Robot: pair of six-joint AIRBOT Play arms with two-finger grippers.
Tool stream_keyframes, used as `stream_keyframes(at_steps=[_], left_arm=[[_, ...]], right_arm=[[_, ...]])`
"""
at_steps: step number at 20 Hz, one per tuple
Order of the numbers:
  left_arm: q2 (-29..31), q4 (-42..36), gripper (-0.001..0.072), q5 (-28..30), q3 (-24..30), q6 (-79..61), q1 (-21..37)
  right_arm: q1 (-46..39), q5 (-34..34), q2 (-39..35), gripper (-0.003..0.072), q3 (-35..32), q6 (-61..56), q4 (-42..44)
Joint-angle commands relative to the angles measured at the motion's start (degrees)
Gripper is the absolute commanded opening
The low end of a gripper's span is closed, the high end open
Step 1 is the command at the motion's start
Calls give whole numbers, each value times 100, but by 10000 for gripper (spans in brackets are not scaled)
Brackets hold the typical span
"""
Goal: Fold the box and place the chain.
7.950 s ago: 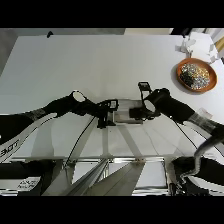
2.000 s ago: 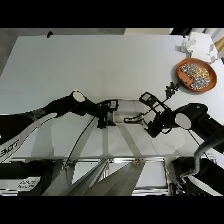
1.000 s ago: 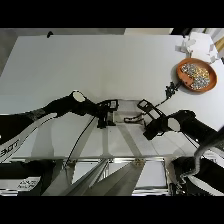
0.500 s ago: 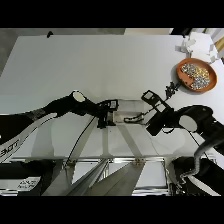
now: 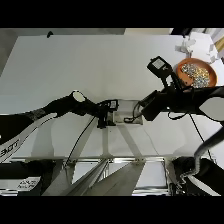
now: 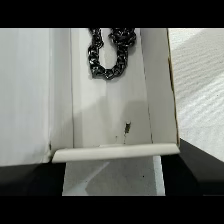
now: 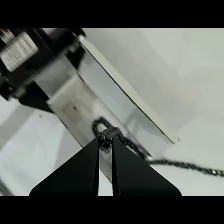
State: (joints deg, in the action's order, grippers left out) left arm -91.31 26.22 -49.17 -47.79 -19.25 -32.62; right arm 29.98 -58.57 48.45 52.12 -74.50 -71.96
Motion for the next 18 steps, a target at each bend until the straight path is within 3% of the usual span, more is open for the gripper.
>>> stream_keyframes(at_steps=[1, 6, 11, 12, 14, 18], left_arm=[[2, 0, 210, -37, 2, 0, 2], [2, 0, 210, -37, 2, -2, 2], [2, 0, 210, -35, 2, 0, 2], [2, 0, 210, -37, 2, -2, 2], [2, 0, 210, -37, 2, -2, 2], [2, 0, 210, -35, 2, -2, 2]], right_arm=[[221, 173, 511, 19, 155, 153, 428], [507, 365, 1661, 20, 153, 151, 111], [542, 153, 1965, 22, 76, 131, -227], [579, 157, 1965, 57, 17, 155, -269], [684, 114, 1963, 237, -35, 153, -372], [699, -11, 1596, 252, -31, 151, -509]])
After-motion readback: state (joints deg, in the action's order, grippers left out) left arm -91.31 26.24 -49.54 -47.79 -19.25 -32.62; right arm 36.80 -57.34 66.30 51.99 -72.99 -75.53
